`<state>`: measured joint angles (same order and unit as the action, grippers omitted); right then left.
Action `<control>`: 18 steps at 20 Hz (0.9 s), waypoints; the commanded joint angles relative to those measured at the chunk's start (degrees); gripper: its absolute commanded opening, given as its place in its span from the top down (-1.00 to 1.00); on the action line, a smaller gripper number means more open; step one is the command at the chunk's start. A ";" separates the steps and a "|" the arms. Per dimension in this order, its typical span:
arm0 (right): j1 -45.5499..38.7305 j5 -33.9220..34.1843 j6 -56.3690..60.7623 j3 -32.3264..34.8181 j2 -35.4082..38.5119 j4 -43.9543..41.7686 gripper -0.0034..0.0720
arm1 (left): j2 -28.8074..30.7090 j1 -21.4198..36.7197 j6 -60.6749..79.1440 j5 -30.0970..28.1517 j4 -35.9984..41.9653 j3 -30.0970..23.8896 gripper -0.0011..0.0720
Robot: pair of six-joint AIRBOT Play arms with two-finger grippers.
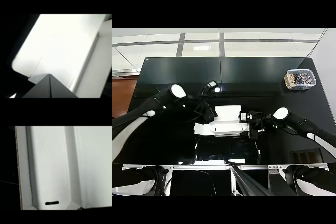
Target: Fold the box and place the chain.
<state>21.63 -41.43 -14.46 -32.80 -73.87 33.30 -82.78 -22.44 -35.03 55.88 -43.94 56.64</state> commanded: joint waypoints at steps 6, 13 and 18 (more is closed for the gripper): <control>0.04 0.11 0.11 0.00 0.00 -0.07 0.13 | 14.51 13.14 12.33 14.23 8.61 -6.86 0.91; 0.04 0.11 0.09 0.00 0.00 -0.07 0.12 | 14.21 4.68 34.99 0.39 -4.59 -18.78 -0.98; 0.04 0.11 0.09 0.00 0.00 -0.07 0.12 | 11.34 -1.27 39.43 -8.79 -2.82 -18.14 -0.98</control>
